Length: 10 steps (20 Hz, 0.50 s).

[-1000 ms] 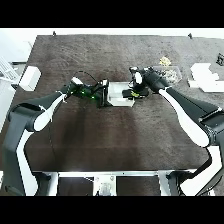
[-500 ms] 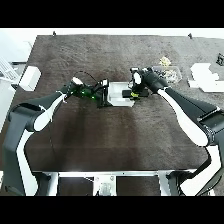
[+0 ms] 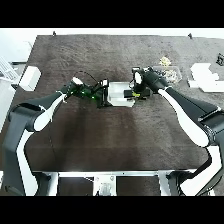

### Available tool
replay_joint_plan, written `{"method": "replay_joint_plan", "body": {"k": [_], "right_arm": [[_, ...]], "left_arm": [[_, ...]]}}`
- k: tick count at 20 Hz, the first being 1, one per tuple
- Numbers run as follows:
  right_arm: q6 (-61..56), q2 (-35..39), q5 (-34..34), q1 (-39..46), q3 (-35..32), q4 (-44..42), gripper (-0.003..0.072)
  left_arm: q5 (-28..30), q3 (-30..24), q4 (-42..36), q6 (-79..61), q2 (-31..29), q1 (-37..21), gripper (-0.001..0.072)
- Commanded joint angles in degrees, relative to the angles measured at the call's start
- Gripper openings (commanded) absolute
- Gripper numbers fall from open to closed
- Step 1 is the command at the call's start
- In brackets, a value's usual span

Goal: Fold the box and place the chain.

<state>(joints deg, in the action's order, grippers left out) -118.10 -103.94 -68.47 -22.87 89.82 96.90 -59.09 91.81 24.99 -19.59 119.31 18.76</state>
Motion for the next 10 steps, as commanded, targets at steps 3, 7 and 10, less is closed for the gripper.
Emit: {"method": "replay_joint_plan", "body": {"k": [3,7,10], "right_arm": [[0.20,2.47,0.94,0.22,0.13,-0.44,0.0566],[1.70,6.14,1.01,0.20,0.15,-0.42,0.0566],[4.04,8.85,1.11,0.20,0.76,-0.44,0.0566]], "left_arm": [[0.00,0.00,0.02,0.04,0.02,-0.02,0.0525],[0.00,-0.02,0.02,0.04,0.02,-0.02,0.0525],[0.00,0.00,0.02,0.04,0.02,-0.02,0.0525]]}}
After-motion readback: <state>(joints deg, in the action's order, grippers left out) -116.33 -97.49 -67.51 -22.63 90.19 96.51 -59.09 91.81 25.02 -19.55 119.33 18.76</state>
